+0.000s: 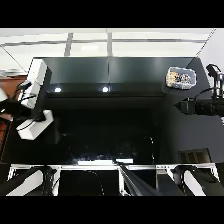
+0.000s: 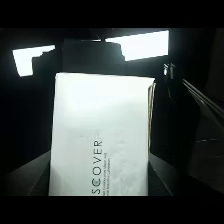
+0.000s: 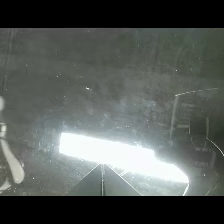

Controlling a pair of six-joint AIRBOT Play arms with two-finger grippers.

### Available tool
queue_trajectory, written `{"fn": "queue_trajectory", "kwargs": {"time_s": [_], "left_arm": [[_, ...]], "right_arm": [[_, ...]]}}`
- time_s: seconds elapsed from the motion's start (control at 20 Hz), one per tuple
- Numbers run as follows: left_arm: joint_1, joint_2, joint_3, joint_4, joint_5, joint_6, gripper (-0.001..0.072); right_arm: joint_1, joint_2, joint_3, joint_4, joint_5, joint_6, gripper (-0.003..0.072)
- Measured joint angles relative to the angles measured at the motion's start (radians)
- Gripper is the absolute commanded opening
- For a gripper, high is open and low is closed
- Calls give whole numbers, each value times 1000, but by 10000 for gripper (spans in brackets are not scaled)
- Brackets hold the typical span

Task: Fold the box and place the chain.

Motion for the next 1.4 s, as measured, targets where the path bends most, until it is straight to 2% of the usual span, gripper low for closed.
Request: {"fn": "queue_trajectory", "kwargs": {"time_s": [0.15,0.2,0.35,0.5,0.85,1.1,1.15,1.2,1.3,1.4], "left_arm": [[189,6,-42,-23,32,29,294],[235,6,-48,12,63,54,293],[317,7,-59,3,93,154,293],[350,7,-63,-8,171,247,293],[358,-5,-64,-203,301,456,293],[354,-24,-63,-237,389,502,295],[353,-26,-61,-241,409,506,362],[352,-27,-59,-244,432,509,713],[340,-27,-44,-255,492,509,717],[315,-23,-10,-256,496,497,715]], "right_arm": [[0,0,0,0,-3,0,13],[0,0,0,0,-5,0,14],[0,0,0,0,-6,0,14],[0,0,0,0,-7,0,13],[0,0,0,0,-15,24,14],[0,0,0,0,-15,50,14],[0,0,0,0,-15,54,14],[0,0,0,0,-14,57,13],[0,0,0,1,-14,62,13],[0,0,0,2,-14,65,13]]}}
